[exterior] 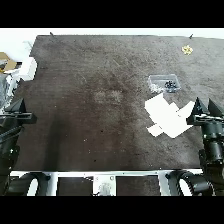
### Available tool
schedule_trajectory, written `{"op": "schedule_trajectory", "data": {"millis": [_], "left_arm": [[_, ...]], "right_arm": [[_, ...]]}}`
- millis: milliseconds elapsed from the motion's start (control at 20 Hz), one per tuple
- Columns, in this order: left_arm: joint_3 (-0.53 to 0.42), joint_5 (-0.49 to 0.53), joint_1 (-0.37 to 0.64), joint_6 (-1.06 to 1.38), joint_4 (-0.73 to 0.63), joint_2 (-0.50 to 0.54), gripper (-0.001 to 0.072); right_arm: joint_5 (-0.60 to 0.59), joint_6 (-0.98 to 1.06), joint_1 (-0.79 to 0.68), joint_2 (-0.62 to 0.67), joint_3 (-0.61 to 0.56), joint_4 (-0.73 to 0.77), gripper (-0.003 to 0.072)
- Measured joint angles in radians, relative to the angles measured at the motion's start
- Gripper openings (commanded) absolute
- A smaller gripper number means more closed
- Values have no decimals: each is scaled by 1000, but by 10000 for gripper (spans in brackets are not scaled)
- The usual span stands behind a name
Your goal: Fold the box and place the chain.
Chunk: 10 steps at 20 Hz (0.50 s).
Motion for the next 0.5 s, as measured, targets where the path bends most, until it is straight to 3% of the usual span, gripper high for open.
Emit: {"op": "schedule_trajectory", "data": {"millis": [100,200,500], "left_arm": [[0,0,0,0,0,0,14],[0,0,0,0,0,0,14],[0,0,0,0,0,0,14]], "right_arm": [[0,0,0,0,0,0,419],[2,0,0,0,0,0,522],[5,0,0,-38,43,-4,517]]}}
